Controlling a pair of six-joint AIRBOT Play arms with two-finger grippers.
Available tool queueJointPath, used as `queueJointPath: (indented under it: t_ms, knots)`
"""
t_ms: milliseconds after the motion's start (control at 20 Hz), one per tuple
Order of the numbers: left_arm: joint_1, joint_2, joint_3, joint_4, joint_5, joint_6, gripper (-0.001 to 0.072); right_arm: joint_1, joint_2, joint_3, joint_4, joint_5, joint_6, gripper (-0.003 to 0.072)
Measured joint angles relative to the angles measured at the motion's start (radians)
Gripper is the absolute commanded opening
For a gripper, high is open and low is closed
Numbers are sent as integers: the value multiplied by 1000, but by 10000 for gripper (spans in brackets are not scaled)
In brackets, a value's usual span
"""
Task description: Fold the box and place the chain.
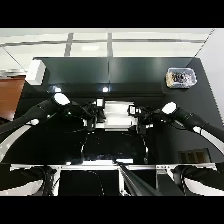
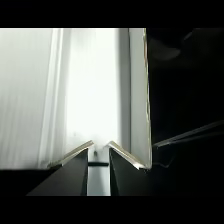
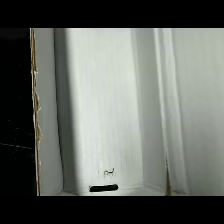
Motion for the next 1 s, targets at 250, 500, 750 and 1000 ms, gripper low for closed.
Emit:
queueJointPath:
  t_ms: [250, 500, 750, 1000]
  knots:
    - [-35, -13, 0, -32, 62, -9, 190, 0, 0, 0, 1, -1, 0, 199]
    - [-42, -14, 0, -38, 69, -26, 472, 0, 0, 0, 1, -2, 0, 199]
    - [-37, 14, 19, 29, 31, -93, 24, 0, 0, 0, 0, -2, -1, 199]
    - [22, 156, 72, 409, -65, -684, 26, 0, 0, 0, 1, -2, 0, 198]
